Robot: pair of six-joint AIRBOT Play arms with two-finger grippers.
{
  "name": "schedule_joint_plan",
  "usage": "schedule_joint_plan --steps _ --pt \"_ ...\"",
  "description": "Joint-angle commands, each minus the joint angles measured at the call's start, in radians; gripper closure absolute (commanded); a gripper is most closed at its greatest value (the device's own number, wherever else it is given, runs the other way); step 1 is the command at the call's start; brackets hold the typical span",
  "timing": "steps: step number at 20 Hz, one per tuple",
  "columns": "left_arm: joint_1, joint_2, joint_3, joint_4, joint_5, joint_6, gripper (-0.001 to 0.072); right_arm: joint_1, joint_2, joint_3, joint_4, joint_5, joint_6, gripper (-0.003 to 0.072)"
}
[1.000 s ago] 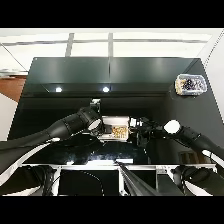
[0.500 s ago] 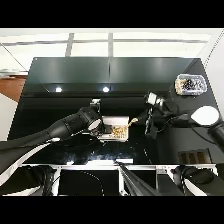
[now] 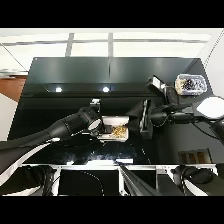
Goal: Fold the box and place the chain.
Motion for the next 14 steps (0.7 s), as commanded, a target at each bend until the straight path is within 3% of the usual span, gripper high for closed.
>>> schedule_joint_plan --steps 1,8,9,10,11,14 --pt "0.000 0.000 0.000 0.000 -0.002 0.000 0.0677 -0.023 -0.024 0.010 -0.041 -0.039 0.049 -0.0012" --pt "0.001 0.001 0.001 -0.005 0.003 0.000 0.0665 -0.379 0.025 0.055 -0.090 0.235 0.164 -0.0011" --pt "0.000 0.002 0.006 -0.008 -0.003 0.000 0.0515 -0.411 0.025 0.055 -0.090 0.265 0.171 -0.0012" --pt "0.000 0.002 0.019 -0.013 -0.018 0.000 0.0283 -0.434 0.025 0.054 -0.091 0.287 0.175 -0.0012" --pt "0.000 0.002 0.037 -0.014 -0.040 0.000 0.0169 -0.447 0.025 0.054 -0.091 0.291 0.179 -0.0012" --pt "0.000 0.028 0.108 -0.003 -0.093 0.044 0.0167 -0.452 0.025 0.054 -0.091 0.278 0.179 -0.0012"
